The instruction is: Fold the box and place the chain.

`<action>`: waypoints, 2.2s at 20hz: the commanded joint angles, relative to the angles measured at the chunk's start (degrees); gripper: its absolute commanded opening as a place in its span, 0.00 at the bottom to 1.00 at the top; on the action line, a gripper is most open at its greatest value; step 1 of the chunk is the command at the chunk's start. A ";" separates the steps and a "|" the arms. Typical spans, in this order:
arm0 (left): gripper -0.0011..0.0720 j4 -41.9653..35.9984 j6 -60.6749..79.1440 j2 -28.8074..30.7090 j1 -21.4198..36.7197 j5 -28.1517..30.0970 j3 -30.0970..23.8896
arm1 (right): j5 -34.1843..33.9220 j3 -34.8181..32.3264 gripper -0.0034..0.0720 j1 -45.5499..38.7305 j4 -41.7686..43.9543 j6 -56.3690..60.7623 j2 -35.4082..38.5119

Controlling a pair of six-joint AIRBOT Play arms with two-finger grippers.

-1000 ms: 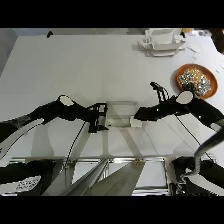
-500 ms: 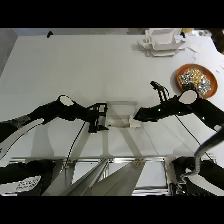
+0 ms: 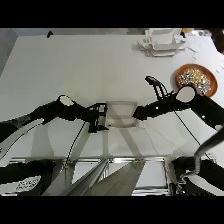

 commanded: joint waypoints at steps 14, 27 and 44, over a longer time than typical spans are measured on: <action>0.28 0.00 0.02 0.02 0.04 0.02 0.04 | 4.15 -13.51 0.07 -18.12 1.36 -0.28 3.58; 0.28 0.00 0.02 0.02 0.04 0.02 0.04 | -4.17 -14.01 0.07 -10.80 6.19 -1.42 -2.51; 0.28 0.00 0.02 0.02 0.04 0.02 0.04 | -6.67 -13.99 0.68 -4.79 15.43 -8.46 2.05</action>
